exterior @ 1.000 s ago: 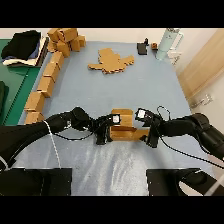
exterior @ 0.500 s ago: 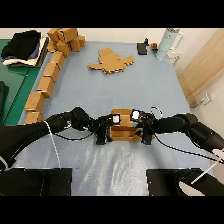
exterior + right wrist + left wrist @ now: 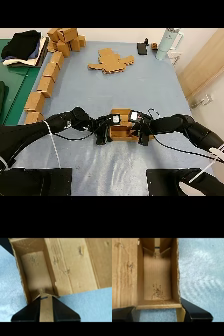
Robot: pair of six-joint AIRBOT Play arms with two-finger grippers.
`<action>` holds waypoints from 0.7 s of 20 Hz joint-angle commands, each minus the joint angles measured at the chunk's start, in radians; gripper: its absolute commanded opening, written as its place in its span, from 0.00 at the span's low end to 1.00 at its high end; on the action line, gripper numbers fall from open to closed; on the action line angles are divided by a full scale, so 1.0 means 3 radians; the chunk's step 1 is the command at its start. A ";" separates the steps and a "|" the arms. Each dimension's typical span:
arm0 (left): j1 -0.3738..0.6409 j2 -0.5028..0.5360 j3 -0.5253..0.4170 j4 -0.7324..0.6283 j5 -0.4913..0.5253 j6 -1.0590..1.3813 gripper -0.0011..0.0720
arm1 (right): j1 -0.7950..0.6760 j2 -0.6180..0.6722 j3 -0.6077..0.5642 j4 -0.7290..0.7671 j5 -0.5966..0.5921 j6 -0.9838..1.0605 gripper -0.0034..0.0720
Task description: Fold the box.
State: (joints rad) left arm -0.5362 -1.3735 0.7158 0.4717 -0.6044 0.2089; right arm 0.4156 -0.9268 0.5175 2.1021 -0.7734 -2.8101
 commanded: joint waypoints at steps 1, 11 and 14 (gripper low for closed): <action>0.0001 0.0000 0.0004 0.0000 0.0001 0.0000 0.77 | 0.0085 -0.0052 -0.0001 0.0089 0.0126 -0.0066 0.33; 0.0001 0.0000 0.0004 0.0000 0.0000 0.0000 0.77 | 0.0173 -0.0151 0.0000 -0.0086 0.0163 0.0168 0.62; 0.0001 0.0000 0.0004 -0.0001 0.0001 0.0000 0.77 | 0.0173 0.0062 0.0052 -0.0647 -0.0118 0.1031 0.20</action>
State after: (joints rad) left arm -0.5362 -1.3735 0.7158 0.4717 -0.6044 0.2092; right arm 0.4671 -0.9478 0.5228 2.0392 -0.7460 -2.7087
